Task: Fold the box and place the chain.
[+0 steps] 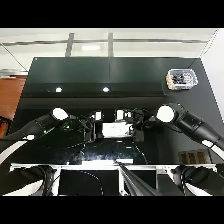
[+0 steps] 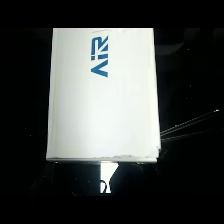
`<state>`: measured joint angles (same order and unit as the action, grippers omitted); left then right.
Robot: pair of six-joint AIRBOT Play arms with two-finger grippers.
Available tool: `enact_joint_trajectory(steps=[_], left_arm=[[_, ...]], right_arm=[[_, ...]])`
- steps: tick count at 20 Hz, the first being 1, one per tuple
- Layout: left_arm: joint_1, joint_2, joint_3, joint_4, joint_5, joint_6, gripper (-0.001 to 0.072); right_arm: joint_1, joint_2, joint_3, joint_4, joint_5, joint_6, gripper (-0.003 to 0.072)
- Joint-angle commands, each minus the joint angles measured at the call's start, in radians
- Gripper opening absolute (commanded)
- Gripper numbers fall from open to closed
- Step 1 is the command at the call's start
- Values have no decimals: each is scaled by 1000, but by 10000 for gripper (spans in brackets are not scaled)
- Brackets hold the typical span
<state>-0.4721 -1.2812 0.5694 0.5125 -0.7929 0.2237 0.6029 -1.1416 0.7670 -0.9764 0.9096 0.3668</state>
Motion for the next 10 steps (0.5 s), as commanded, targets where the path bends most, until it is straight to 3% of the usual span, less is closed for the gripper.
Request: enact_joint_trajectory(steps=[1, 10], left_arm=[[0, -1, 0, 0, 0, 0, 405], [0, -1, 0, 0, 0, 0, 405]], right_arm=[[1, 5, 0, 0, 11, 4, 305], [0, 38, 5, 0, 13, 28, 304]])
